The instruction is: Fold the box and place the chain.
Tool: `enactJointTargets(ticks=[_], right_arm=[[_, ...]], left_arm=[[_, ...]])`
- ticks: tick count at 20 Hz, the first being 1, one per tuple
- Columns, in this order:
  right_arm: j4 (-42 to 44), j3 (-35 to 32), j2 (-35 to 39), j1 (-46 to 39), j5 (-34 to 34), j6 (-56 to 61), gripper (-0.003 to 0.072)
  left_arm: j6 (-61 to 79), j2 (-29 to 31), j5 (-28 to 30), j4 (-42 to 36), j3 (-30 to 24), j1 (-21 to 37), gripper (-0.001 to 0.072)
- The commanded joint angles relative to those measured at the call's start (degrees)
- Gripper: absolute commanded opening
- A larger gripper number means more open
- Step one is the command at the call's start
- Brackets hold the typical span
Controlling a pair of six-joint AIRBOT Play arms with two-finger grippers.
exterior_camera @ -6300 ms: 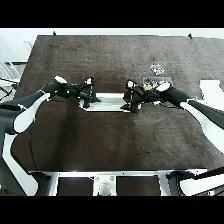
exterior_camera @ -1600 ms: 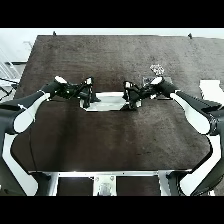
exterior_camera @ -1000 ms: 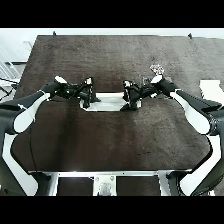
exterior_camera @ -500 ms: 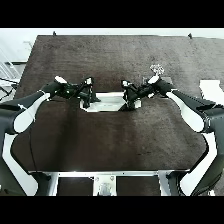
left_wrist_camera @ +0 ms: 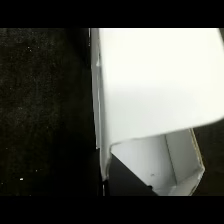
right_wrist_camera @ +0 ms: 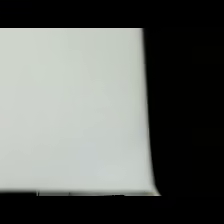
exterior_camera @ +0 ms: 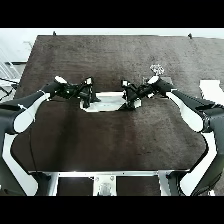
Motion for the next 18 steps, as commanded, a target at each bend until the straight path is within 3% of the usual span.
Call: enactJointTargets(ticks=[1, 18], right_arm=[[-0.26, 0.0, -0.04, 0.04, 0.07, -0.17, 0.0579], [0.35, 0.0, -0.04, 0.07, 0.22, -0.22, 0.0579]], left_arm=[[0.02, -0.04, 0.0, 0.04, -0.02, 0.04, 0.0021], [0.02, -0.04, 0.0, 0.04, -0.02, 0.04, 0.0021]])
